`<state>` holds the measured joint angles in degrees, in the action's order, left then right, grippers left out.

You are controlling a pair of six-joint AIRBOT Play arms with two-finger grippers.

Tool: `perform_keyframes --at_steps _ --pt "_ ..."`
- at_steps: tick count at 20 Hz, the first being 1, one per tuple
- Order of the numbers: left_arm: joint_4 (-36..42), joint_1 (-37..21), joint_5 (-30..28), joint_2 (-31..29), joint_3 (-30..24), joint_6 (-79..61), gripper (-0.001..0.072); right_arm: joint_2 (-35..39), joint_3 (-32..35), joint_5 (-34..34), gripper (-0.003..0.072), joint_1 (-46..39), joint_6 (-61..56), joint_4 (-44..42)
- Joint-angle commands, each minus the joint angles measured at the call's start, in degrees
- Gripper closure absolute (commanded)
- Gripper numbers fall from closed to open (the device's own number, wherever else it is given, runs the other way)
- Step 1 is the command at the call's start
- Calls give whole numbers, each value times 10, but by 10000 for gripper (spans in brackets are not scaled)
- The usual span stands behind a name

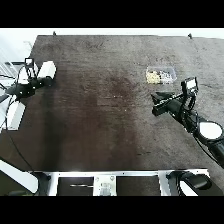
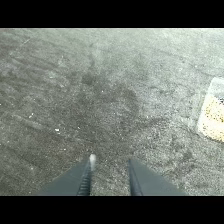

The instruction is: Fold the box and place the chain.

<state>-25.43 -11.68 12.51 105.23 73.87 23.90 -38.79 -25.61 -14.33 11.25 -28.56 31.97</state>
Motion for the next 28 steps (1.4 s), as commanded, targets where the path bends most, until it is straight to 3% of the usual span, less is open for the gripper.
perform_keyframes --at_steps 1,5,7,9,14,16,19,20,21,22,23,25,28 --pt "2 0 15 -2 0 2 161 0 0 0 382 0 0 0" --pt "2 0 14 -7 0 16 110 0 0 0 373 0 0 0" --pt "1 0 16 -11 0 29 46 0 0 0 222 0 0 0" --pt "1 0 21 -16 0 36 -1 0 0 0 212 0 0 0" --pt "-11 0 12 -40 0 35 -11 0 0 0 210 0 0 0" --pt "-42 -5 7 -61 1 35 -11 0 0 0 129 -3 0 0" --pt "-43 -17 38 -96 1 36 -11 0 0 0 122 -14 0 0" --pt "-44 -17 52 -109 2 35 27 2 0 0 137 -16 0 0" --pt "-45 -17 69 -123 2 30 178 6 -1 0 302 -18 0 0" --pt "-49 -17 98 -139 2 20 404 13 -2 0 525 -19 0 0" --pt "-49 -17 124 -157 2 11 669 23 -3 1 673 -20 0 0" --pt "-46 -17 151 -191 2 -2 696 42 -3 12 675 -22 0 0" --pt "-45 -16 141 -256 1 -15 698 71 -3 75 677 -22 -25 0"
